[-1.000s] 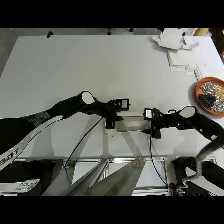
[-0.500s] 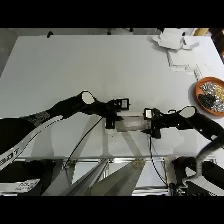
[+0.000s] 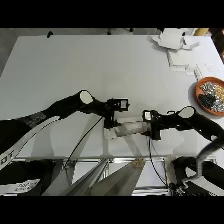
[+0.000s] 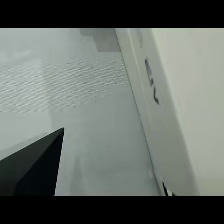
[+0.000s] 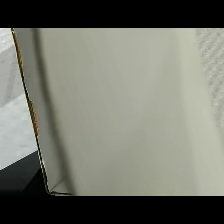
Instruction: Fold the box and place the chain.
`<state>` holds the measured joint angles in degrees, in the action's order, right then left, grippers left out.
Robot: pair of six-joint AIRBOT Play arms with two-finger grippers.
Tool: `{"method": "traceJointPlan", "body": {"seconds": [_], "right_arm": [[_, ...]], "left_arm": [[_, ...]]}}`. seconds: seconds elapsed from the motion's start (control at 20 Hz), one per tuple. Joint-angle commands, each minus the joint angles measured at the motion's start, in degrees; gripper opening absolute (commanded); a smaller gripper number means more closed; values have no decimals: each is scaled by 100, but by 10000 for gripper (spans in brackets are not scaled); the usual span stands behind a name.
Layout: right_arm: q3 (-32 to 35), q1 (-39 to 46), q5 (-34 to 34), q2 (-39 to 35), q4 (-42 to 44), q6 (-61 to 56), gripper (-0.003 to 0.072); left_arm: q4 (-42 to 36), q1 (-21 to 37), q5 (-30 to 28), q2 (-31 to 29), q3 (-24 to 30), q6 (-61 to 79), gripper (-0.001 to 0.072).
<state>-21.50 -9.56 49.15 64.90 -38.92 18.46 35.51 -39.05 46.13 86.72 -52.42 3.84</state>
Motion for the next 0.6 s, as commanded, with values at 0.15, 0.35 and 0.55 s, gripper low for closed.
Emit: {"method": "traceJointPlan", "body": {"seconds": [0.15,0.35,0.55], "right_arm": [[-7,4,-28,-4,15,-17,404],[-7,4,-28,-4,15,-17,404],[-7,4,-28,-4,13,-17,404]], "left_arm": [[1582,210,304,-748,-4,-1281,675],[2243,260,439,-1434,-4,-2168,601],[2280,-35,774,-2065,-4,-2245,23]]}}
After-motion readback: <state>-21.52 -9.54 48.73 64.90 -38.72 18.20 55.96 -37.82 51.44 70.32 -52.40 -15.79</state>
